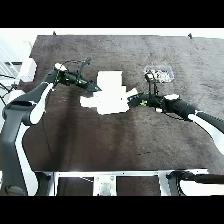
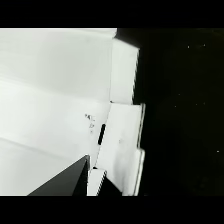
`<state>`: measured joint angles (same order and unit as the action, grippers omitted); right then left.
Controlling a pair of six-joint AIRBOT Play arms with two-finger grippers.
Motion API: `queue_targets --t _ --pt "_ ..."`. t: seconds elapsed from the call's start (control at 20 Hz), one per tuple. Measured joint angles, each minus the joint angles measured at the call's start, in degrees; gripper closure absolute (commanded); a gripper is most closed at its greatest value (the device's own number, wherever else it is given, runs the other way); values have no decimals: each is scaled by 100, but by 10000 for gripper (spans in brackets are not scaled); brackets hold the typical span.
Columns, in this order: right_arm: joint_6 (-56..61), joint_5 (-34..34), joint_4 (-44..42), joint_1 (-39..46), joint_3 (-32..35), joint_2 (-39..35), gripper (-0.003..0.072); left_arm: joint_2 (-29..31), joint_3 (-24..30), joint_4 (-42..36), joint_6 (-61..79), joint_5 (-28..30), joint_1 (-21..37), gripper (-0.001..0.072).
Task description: Fold the box and place the chain.
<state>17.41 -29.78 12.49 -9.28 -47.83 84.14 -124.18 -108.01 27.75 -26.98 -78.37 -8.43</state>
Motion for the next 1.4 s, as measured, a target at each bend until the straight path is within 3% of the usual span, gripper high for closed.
queue_targets --t 0.35,0.7,1.0,1.4 --pt "2 -22 -4 686 2 -656 360 96 33 -247 1939 -94 -4 696" --pt "9 -26 -7 1034 144 -793 360 509 909 -326 3506 632 -136 696" --pt "7 -24 0 1075 289 -804 358 577 1307 -549 4210 1167 -184 696" --pt "7 -22 11 1080 334 -804 347 584 1591 -841 4638 1364 -192 693"
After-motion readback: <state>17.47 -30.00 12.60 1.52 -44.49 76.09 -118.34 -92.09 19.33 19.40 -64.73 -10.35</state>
